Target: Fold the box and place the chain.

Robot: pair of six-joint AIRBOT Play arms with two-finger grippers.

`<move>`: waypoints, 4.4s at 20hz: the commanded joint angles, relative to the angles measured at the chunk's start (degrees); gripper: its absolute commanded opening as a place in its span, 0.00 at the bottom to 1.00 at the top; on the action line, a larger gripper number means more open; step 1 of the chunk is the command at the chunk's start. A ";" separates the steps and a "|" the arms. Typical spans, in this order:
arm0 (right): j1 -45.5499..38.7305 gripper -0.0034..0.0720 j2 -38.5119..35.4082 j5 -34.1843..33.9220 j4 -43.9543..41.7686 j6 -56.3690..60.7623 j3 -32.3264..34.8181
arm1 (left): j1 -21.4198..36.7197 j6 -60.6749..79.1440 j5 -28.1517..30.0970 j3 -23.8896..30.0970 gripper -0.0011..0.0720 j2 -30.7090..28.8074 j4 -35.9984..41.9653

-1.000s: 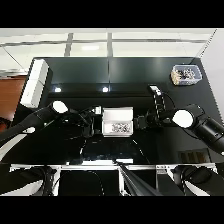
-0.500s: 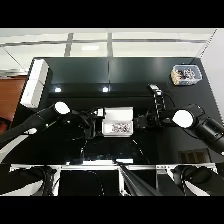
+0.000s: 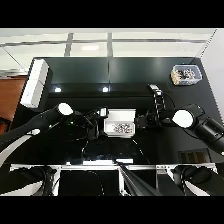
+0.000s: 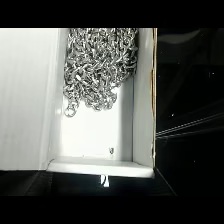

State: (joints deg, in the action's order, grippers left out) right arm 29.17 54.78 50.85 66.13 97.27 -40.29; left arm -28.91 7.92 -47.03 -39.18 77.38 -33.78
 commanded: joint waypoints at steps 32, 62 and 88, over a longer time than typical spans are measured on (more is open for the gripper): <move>5.03 0.98 7.04 4.09 2.49 -45.83 -9.88 | -0.24 -0.02 0.28 0.00 0.62 0.20 -0.22; 1.64 0.97 7.69 0.11 -16.00 -81.33 -4.15 | -0.24 -0.04 0.22 0.02 0.62 0.20 -0.22; 1.66 0.20 7.76 2.08 -16.59 -81.33 -2.86 | -0.24 -0.02 0.09 0.02 0.62 0.20 -0.22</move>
State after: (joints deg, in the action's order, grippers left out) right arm 30.81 62.48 52.84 49.56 15.33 -43.18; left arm -29.12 7.97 -46.94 -39.18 77.56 -34.00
